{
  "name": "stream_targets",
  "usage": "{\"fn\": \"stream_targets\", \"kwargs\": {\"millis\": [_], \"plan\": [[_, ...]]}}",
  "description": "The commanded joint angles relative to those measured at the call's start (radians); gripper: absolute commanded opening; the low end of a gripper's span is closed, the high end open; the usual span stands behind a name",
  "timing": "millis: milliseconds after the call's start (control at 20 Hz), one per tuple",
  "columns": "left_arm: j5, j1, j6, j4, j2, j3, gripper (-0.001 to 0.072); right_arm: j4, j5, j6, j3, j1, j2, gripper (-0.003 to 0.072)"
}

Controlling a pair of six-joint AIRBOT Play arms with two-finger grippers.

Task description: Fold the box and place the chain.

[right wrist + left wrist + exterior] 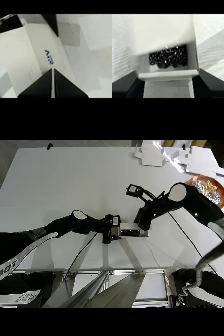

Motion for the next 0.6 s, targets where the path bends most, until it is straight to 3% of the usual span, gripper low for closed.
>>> {"fn": "stream_targets", "kwargs": {"millis": [0, 100, 150, 200, 550], "plan": [[0.000, 0.000, 0.000, 0.000, 0.000, 0.000, 0.0211, 0.037, 0.002, -0.154, -0.081, 0.019, 0.056, 0.0066], [0.000, 0.000, 0.000, -0.001, 0.000, 0.000, 0.0211, 0.037, -0.019, -0.201, -0.132, 0.031, 0.094, 0.0098], [0.000, 0.000, 0.000, -0.001, 0.000, 0.000, 0.0211, 0.036, -0.043, -0.203, -0.153, 0.037, 0.103, 0.0209], [0.000, 0.000, 0.000, -0.001, 0.000, 0.000, 0.0211, 0.036, -0.060, -0.204, -0.166, 0.043, 0.106, 0.0246], [0.000, 0.000, 0.000, -0.002, 0.000, 0.000, 0.0211, 0.014, -0.155, -0.255, -0.181, 0.085, 0.108, 0.0298]]}}
